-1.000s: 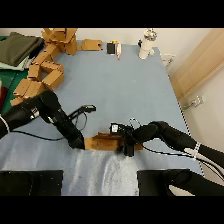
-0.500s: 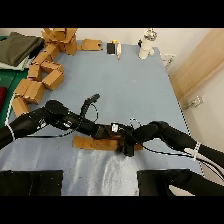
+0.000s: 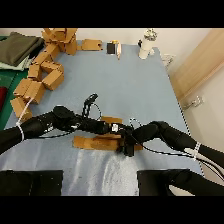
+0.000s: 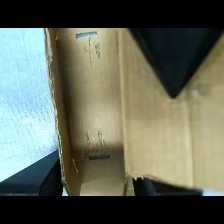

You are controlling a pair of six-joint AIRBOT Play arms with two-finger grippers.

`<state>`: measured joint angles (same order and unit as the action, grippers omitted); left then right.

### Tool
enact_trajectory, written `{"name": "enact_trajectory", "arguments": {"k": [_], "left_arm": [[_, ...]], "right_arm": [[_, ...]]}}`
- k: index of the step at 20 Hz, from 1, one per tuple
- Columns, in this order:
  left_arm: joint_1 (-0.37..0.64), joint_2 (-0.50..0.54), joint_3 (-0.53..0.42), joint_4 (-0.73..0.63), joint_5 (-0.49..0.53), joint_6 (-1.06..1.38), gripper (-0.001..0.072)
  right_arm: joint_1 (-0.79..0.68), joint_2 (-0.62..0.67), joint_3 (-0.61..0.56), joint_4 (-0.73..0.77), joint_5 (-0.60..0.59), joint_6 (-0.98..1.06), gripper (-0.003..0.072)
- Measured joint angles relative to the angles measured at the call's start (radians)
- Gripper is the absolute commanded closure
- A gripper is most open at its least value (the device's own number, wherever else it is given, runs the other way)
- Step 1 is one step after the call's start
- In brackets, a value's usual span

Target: Fold the box.

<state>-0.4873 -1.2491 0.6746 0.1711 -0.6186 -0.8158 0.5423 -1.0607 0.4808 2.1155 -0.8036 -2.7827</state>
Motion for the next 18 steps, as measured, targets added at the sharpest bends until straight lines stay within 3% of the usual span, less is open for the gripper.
{"name": "enact_trajectory", "arguments": {"k": [8, 10, 15, 17, 18], "left_arm": [[0.027, -0.020, 0.000, 0.087, 0.100, -0.008, 0.0699], [0.030, -0.021, 0.000, 0.094, 0.105, -0.008, 0.0699], [0.031, -0.021, 0.000, 0.105, 0.111, -0.008, 0.0699], [0.031, -0.022, 0.000, 0.105, 0.106, -0.009, 0.0699], [0.031, -0.022, 0.000, 0.108, 0.101, -0.011, 0.0699]], "right_arm": [[0.000, 0.003, -0.001, 0.010, -0.016, 0.003, 0.0302], [0.000, 0.003, -0.001, 0.012, -0.017, 0.001, 0.0027], [0.002, 0.002, -0.001, 0.012, -0.017, -0.002, 0.0057], [0.002, 0.002, -0.001, 0.011, -0.003, -0.002, 0.0189], [0.002, 0.002, -0.001, 0.010, 0.000, -0.001, 0.0189]]}}
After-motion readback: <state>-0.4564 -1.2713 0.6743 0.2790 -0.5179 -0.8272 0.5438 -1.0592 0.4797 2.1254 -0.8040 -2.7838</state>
